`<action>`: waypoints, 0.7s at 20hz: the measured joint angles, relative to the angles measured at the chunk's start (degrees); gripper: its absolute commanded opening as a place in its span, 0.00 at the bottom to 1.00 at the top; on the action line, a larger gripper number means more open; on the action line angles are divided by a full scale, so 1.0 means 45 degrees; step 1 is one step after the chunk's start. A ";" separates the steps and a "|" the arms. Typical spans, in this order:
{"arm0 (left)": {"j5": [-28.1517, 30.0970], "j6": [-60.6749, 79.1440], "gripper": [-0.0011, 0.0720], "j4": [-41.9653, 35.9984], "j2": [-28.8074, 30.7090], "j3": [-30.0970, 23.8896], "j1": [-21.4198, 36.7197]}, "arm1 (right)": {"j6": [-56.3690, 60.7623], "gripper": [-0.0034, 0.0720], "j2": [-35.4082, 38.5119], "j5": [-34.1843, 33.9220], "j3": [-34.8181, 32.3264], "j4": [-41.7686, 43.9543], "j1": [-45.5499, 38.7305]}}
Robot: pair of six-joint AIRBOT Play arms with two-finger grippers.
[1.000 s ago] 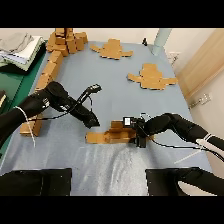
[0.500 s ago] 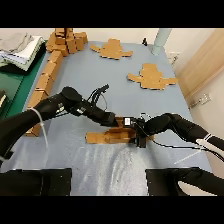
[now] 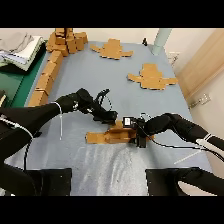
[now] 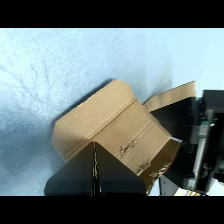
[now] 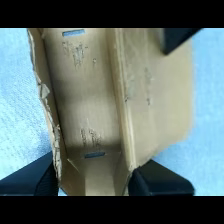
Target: Fold the box.
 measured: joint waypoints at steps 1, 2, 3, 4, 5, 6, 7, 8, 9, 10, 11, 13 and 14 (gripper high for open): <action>0.0005 -0.0146 0.03 0.0180 -0.0068 0.0029 -0.0029 | -0.0005 0.72 0.0000 -0.0005 0.0000 0.0000 0.0000; 0.0015 -0.0306 0.03 0.0374 -0.0126 0.0058 -0.0063 | -0.0005 0.73 0.0000 -0.0005 0.0000 0.0000 0.0000; 0.0019 -0.0389 0.03 0.0476 -0.0165 0.0083 -0.0083 | -0.0005 0.72 0.0000 -0.0005 0.0000 0.0000 0.0000; 0.0005 -0.0393 0.03 0.0529 -0.0189 0.0092 -0.0092 | -0.0005 0.72 0.0000 -0.0005 0.0000 0.0000 0.0000; 0.0000 -0.0374 0.03 0.0568 -0.0209 0.0112 -0.0102 | -0.0005 0.72 0.0000 0.0000 0.0000 0.0000 0.0000; -0.0010 -0.0238 0.03 0.0573 -0.0219 0.0141 -0.0102 | -0.0005 0.73 0.0000 -0.0005 0.0000 -0.0005 0.0000; -0.0044 -0.0024 0.03 0.0583 -0.0214 0.0180 -0.0087 | 0.0000 0.72 0.0000 -0.0005 0.0000 -0.0005 0.0000; -0.0107 0.0233 0.03 0.0607 -0.0151 0.0214 -0.0068 | 0.0000 0.72 0.0000 0.0000 0.0000 -0.0005 0.0000; -0.0160 0.0549 0.03 0.0597 -0.0005 0.0243 -0.0005 | -0.0005 0.72 0.0000 -0.0005 0.0000 0.0000 0.0000; -0.0189 0.0967 0.03 0.0593 0.0223 0.0243 0.0083 | -0.0005 0.72 0.0000 -0.0005 0.0000 -0.0005 0.0000; -0.0185 0.1365 0.03 0.0593 0.0520 0.0209 0.0175 | -0.0005 0.72 0.0000 0.0000 0.0000 -0.0005 0.0000; 0.0005 0.2433 0.03 0.0568 0.1457 -0.0131 0.0311 | 0.0000 0.72 0.0000 -0.0005 0.0000 -0.0005 0.0000; 0.0121 0.3143 0.03 0.0452 0.2064 -0.0457 0.0335 | -0.0005 0.72 0.0000 0.0000 0.0000 -0.0005 0.0000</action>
